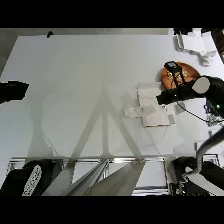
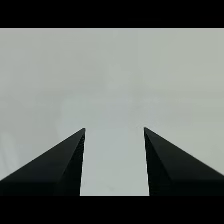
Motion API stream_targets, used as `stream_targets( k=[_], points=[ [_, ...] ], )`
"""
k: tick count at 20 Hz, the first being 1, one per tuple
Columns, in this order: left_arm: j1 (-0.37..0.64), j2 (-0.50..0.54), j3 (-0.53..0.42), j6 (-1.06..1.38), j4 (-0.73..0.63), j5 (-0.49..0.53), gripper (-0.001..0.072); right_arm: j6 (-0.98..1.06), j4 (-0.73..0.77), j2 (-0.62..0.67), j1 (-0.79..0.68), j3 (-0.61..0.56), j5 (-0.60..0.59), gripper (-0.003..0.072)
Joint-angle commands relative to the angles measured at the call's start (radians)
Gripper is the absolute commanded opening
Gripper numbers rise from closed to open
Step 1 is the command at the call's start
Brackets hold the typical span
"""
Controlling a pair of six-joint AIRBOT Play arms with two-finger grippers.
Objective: Fold the box and place the chain.
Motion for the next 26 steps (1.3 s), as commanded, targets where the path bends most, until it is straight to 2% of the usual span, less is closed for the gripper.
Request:
stream_targets(
  k=[1,3,5,7,10,12,15,19,23,26],
  points=[
    [0.001,0.0,0.001,0.0,0.0,0.0,0.0399,0.0,0.025,0.001,-0.001,0.001,0.011,0.001],
    [0.001,-0.001,0.001,0.0,0.0,0.0,0.0399,0.001,0.006,0.001,-0.001,0.001,0.043,0.0034],
    [0.001,0.0,0.001,0.0,0.0,0.0,0.0399,0.128,-0.119,0.001,-0.001,0.001,0.036,0.0346],
    [0.001,0.0,0.001,0.0,0.0,0.0,0.0399,0.303,-0.303,0.001,-0.001,0.006,0.059,0.0411],
    [0.001,0.0,0.001,0.0,0.0,0.0,0.0399,0.368,-0.497,0.001,-0.007,0.009,0.142,0.0411],
    [0.001,0.0,0.001,0.0,0.0,0.0,0.0399,0.368,-0.52,0.001,-0.053,0.009,0.167,0.0411],
    [0.001,0.0,0.001,0.0,0.0,0.0,0.0399,0.358,-0.476,0.0,-0.169,0.009,0.183,0.0417],
    [0.001,0.0,0.001,0.0,0.0,0.0,0.0399,0.24,-0.326,-0.02,-0.285,0.009,0.146,0.0417],
    [0.001,-0.001,0.001,0.0,0.0,0.001,0.0399,0.142,-0.254,-0.124,-0.319,0.009,0.146,0.0417],
    [0.001,0.0,0.001,0.0,0.0,0.0,0.0399,0.119,-0.187,-0.2,-0.319,0.009,0.08,0.041]
  ],
)
